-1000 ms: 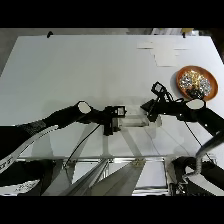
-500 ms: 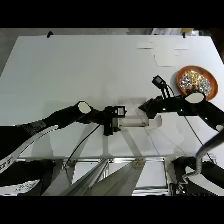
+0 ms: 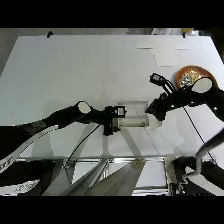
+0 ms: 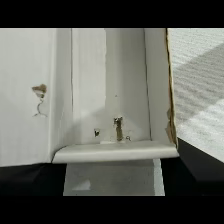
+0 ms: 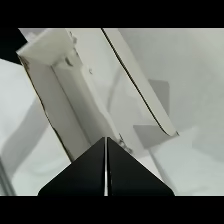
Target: Fold the box and place the chain.
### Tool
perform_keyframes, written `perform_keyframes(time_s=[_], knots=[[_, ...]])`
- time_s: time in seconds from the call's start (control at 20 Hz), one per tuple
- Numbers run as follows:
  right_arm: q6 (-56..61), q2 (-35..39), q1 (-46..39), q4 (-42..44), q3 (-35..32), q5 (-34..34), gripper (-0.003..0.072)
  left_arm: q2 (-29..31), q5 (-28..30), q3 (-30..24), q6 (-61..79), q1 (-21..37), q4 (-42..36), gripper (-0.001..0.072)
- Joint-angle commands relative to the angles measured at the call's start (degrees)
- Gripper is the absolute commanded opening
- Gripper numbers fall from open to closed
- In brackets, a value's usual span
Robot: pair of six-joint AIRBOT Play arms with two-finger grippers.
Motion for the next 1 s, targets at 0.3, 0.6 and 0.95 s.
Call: perform_keyframes(time_s=[0.3, 0.6, 0.95], knots=[[-2.12, 13.51, 3.23, -19.45, 0.39, -3.85, 0.0014, 0.04, 0.02, -0.02, 0.0, 0.0, 0.0, 0.027], [-3.91, 21.81, 7.82, -20.87, -13.05, -19.87, 0.0015, 0.07, -0.02, -0.02, 0.0, -0.02, 0.0, 0.027], [-12.59, 19.78, 16.9, -22.43, -22.34, -30.67, 0.0297, 0.04, 0.02, -0.02, 0.0, 0.0, 0.0, 0.027]])
